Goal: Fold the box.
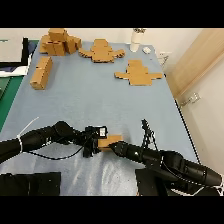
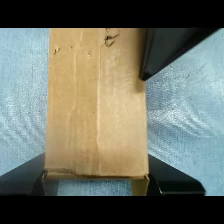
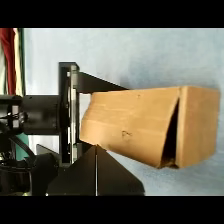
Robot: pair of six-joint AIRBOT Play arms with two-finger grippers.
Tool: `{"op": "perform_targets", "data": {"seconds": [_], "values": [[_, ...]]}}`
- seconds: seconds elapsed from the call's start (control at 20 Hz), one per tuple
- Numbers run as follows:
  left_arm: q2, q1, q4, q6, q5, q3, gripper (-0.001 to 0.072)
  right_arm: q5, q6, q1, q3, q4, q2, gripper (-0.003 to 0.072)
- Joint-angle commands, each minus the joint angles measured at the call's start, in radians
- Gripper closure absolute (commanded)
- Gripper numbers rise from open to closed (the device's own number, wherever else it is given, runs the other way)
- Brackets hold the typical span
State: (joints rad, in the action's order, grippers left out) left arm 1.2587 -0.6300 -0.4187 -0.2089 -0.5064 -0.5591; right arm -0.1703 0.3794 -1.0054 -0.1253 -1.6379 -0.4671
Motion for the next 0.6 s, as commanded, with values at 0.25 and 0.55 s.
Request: {"op": "perform_targets", "data": {"seconds": [0.25, 0.55], "values": [[0.0, 0.0, 0.0, 0.0, 0.0, -0.001, 0.0237, 0.068, -0.049, 0.002, 0.013, 0.0, -0.089, 0.0684], [0.0, 0.0, 0.0, 0.0, 0.0, -0.001, 0.0237, 0.085, -0.049, 0.002, 0.013, 0.003, -0.138, 0.0684]]}}
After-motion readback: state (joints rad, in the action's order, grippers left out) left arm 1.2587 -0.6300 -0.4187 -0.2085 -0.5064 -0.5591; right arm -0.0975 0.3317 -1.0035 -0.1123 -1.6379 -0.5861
